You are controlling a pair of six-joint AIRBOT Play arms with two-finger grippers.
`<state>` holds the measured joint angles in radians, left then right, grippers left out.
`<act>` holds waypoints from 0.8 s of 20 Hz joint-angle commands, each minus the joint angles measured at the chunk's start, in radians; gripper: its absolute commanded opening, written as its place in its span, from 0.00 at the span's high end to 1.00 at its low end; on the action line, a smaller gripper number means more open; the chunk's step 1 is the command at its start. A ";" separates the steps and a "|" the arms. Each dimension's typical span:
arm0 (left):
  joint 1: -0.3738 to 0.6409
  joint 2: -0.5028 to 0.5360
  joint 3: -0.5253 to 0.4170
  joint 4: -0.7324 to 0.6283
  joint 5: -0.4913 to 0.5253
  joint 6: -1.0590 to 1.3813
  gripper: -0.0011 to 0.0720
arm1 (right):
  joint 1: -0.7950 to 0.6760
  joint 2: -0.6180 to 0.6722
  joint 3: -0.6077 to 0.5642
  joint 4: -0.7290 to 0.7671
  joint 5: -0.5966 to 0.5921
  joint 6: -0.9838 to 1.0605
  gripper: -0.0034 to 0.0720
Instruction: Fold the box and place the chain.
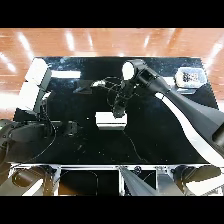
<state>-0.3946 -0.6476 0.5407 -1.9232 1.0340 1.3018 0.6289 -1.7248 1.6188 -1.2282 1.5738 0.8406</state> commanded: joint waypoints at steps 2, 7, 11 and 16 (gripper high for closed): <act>0.001 -0.001 0.001 0.000 0.000 0.000 0.23 | 0.018 -0.001 -0.005 -0.027 -0.029 0.004 0.61; 0.001 -0.001 0.001 0.000 0.000 0.000 0.23 | 0.028 -0.001 -0.005 -0.042 -0.037 0.004 0.61; 0.001 -0.001 0.001 0.000 0.000 0.000 0.23 | 0.028 -0.001 -0.005 -0.032 -0.021 0.004 0.61; 0.000 -0.001 0.001 -0.003 0.001 0.000 0.23 | 0.028 -0.002 -0.027 -0.021 -0.011 0.012 0.60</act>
